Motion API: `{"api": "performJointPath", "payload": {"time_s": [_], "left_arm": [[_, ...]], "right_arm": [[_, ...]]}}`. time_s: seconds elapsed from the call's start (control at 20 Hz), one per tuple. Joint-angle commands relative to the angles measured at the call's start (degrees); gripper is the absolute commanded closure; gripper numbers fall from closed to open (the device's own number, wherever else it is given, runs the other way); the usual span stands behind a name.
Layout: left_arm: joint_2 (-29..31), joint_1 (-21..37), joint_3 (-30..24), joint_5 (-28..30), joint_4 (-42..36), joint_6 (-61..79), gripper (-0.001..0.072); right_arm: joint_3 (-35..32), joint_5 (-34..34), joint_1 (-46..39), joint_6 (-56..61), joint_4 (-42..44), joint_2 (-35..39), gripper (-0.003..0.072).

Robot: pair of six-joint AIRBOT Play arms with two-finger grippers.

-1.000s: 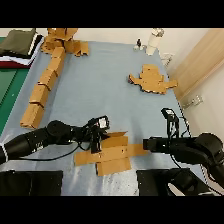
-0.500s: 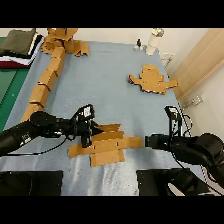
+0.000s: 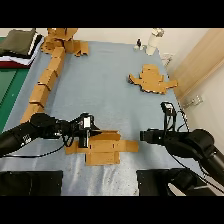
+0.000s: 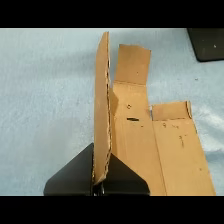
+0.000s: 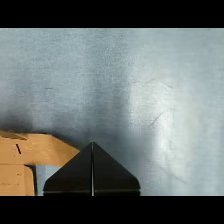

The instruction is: Fold the box.

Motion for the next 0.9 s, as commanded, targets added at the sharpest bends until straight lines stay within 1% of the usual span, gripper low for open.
{"api": "performJointPath", "payload": {"time_s": [0.0, 0.25, 0.5, 0.7, 0.85], "left_arm": [[-1.14, -0.07, -0.24, -0.92, -3.15, 3.17, 0.0699], [-4.04, -0.26, -0.24, -1.95, -13.09, 3.85, 0.0699], [-4.09, -0.55, -0.26, -1.81, -12.76, 3.82, 0.0698], [-4.09, -0.55, -0.24, 1.44, -13.0, 2.78, 0.0698], [-4.07, -0.55, -0.24, 0.55, -13.97, -8.26, 0.0698]], "right_arm": [[0.0, 5.03, 0.48, 0.02, 0.33, -4.5, 0.0686], [0.02, 10.73, 3.58, 0.02, 0.52, -6.71, 0.0686], [0.02, 13.75, 4.68, -0.02, 0.52, -6.71, 0.0685], [0.02, 17.51, 4.68, -1.03, 0.52, -6.71, 0.0686], [0.02, 17.57, 4.66, -1.92, 0.39, -6.71, 0.0686]]}}
